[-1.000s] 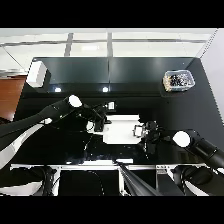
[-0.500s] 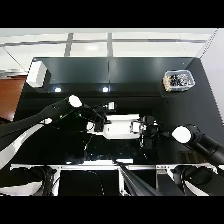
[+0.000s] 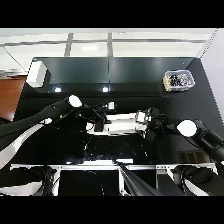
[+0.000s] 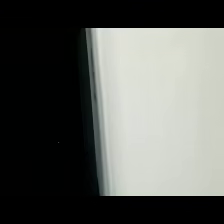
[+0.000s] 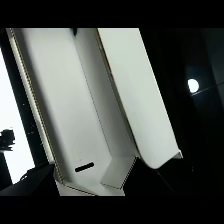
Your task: Fold the box and place the chain.
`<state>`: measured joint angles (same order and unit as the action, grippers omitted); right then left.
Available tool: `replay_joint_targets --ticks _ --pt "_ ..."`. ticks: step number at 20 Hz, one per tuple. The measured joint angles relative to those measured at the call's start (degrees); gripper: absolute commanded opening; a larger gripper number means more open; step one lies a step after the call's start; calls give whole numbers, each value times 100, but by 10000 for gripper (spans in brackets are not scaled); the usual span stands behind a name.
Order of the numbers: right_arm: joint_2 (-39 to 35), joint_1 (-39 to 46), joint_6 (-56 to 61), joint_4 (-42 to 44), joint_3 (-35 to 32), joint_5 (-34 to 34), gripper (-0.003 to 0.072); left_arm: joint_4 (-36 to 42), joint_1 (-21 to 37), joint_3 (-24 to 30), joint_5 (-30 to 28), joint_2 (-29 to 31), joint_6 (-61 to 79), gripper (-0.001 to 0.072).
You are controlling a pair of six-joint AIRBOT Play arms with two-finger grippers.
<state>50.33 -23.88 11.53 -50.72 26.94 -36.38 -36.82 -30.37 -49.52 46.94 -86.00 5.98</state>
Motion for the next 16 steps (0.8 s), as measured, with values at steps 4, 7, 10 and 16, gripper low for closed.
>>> replay_joint_targets --ticks 4,7,10,16 --pt "247 190 -531 568 4 -72 709 0 0 0 2 0 4 30" --pt "557 605 -1384 1447 13 -273 709 0 0 0 0 0 2 30" --pt "861 938 -2109 2218 17 -610 709 0 0 0 0 0 2 30" --pt "1338 828 -2824 2605 17 -855 709 -4 0 0 9 0 9 30"
